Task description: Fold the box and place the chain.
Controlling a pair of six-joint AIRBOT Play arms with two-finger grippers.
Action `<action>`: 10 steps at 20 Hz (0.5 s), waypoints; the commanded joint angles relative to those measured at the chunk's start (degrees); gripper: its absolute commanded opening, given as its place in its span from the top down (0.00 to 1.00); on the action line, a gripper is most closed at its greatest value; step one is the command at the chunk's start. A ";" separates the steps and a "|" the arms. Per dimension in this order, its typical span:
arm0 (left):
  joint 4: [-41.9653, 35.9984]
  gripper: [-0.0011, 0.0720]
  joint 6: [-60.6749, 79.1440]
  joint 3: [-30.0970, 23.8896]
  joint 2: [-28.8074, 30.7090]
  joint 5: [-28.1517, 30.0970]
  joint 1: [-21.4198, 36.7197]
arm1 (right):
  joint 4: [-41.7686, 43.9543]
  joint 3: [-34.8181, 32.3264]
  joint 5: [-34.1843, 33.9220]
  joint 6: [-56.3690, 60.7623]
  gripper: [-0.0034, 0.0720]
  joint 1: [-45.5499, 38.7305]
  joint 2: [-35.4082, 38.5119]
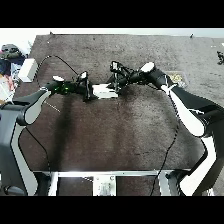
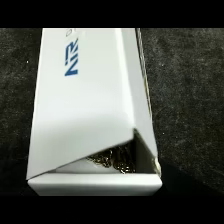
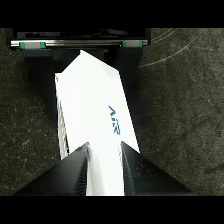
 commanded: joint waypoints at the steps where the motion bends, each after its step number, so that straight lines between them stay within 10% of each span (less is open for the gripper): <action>1: 0.07 0.58 0.07 -0.02 0.00 -0.11 -0.02 | -0.07 -0.02 -0.13 0.04 0.67 -0.02 -0.61; 8: 0.07 0.58 0.07 -0.02 0.00 -0.11 -0.02 | -0.07 -0.02 1.42 0.09 0.68 -0.02 -0.94; 10: 0.07 0.58 0.07 -0.02 0.00 -0.11 -0.02 | -0.31 -0.02 3.89 1.05 0.89 -0.02 -1.22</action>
